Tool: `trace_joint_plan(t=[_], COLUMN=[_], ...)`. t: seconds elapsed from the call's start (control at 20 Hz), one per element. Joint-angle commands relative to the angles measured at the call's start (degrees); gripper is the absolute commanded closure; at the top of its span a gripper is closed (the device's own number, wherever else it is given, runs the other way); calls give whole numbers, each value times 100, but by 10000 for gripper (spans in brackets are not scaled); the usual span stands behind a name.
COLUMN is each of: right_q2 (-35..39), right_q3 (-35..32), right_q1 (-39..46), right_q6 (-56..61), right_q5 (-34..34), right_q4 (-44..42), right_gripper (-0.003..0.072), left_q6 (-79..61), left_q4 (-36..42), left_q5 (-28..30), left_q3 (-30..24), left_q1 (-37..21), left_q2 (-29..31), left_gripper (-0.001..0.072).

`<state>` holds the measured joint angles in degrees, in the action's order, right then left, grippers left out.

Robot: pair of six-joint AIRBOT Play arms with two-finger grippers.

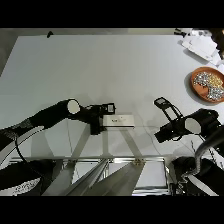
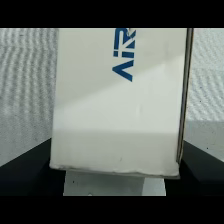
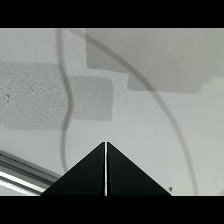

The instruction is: Fold the box and place the chain.

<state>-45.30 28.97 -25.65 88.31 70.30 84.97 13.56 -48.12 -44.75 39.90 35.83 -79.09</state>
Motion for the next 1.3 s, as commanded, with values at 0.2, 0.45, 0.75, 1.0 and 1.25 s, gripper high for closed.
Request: trace_joint_plan(t=[0.2, 0.45, 0.75, 1.0, 1.25], right_q2=[4, 4, 4, 4, 4], right_q3=[7, 7, 7, 7, 7], right_q1=[0, 0, 0, 0, 0], right_q6=[17, 17, 15, 17, 15], right_q5=[-96, -219, -282, -352, -385], right_q4=[24, 24, 24, 4, 4], right_gripper=[675, 675, 675, 675, 675], left_q6=[-4, -15, -83, -17, 2476], left_q4=[260, -68, -260, -763, -3545], left_q5=[57, 308, 337, 341, 328], left_q3=[7, 9, 9, 9, 9], left_q1=[-2, -15, -15, -17, -212], left_q2=[9, 164, 605, 636, 855], left_gripper=[386, 396, 394, 442, 577])
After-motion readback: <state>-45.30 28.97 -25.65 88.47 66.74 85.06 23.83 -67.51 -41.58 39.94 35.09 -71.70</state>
